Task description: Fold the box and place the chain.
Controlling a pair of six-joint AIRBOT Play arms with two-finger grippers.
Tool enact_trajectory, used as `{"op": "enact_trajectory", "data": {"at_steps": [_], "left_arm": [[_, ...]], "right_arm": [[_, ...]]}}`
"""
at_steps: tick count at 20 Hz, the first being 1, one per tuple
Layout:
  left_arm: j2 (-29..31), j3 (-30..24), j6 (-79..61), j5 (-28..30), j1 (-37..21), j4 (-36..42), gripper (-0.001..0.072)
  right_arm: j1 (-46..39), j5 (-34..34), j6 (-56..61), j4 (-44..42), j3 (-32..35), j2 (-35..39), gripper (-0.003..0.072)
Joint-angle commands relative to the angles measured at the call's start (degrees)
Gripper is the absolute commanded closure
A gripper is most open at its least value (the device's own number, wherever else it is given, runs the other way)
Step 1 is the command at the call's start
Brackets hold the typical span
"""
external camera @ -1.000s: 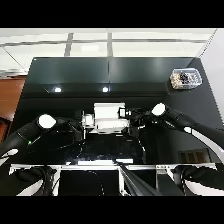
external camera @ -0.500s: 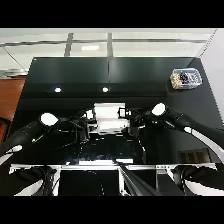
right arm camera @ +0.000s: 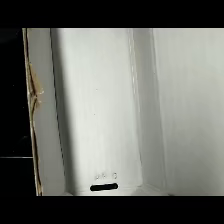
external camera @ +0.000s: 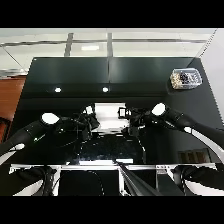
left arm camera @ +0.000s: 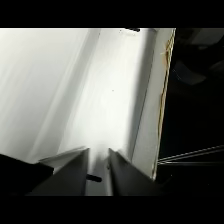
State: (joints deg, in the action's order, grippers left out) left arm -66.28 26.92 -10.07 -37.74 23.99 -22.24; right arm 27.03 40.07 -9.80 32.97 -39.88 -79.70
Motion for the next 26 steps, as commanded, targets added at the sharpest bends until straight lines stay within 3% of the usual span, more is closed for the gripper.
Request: {"op": "enact_trajectory", "data": {"at_steps": [1,2,3,4,6,7,8,9,14,16,18,20,22,26], "left_arm": [[-0.07,0.04,-0.26,0.66,0.0,0.13,0.0337],[-0.07,0.04,-0.24,0.94,0.0,-0.31,0.0343],[-0.04,0.07,-0.17,1.11,0.0,-1.14,0.0593],[-0.02,0.09,-0.13,1.16,0.0,-1.38,0.0633],[0.24,0.24,-0.09,1.75,-0.04,-1.09,0.0257],[1.11,0.63,0.98,1.6,-0.61,-2.34,0.0404],[2.62,1.33,3.63,1.07,-1.6,-4.83,0.0629],[4.55,2.12,7.85,-0.24,-2.93,-7.74,0.0682],[16.11,4.11,28.22,-8.11,-16.11,-26.58,0.0683],[16.76,3.48,49.03,-9.81,-23.96,-29.9,0.0683],[13.92,2.71,66.6,-15.5,-32.83,-31.04,0.0683],[8.87,2.49,75.23,-19.1,-37.92,-26.64,0.0683],[1.9,2.54,72.41,-23.23,-38.56,-19.04,0.0684],[-11.08,2.56,68.67,-26.93,-33.0,-17.79,0.0685]], "right_arm": [[0.0,0.17,-0.09,0.07,-0.02,-0.02,0.049],[0.0,0.15,-0.07,0.09,-0.02,-0.02,0.049],[0.0,0.17,-0.07,0.07,-0.02,-0.02,0.049],[0.0,0.17,-0.09,0.09,-0.02,-0.02,0.049],[0.0,0.15,-0.07,0.07,-0.02,-0.02,0.049],[0.0,0.17,-0.07,0.09,-0.04,-0.02,0.049],[0.0,0.17,-0.07,0.09,-0.02,-0.02,0.049],[0.0,0.15,-0.07,0.09,-0.02,-0.02,0.049],[0.0,0.17,-0.09,0.09,-0.02,-0.02,0.049],[0.0,0.17,-0.07,0.09,-0.02,-0.02,0.049],[0.0,0.15,-0.07,0.07,-0.02,-0.02,0.049],[0.0,0.17,-0.07,0.09,-0.02,-0.02,0.049],[0.0,0.17,-0.07,0.09,-0.02,-0.02,0.049],[0.0,0.15,-0.07,0.09,-0.04,-0.02,0.049]]}}
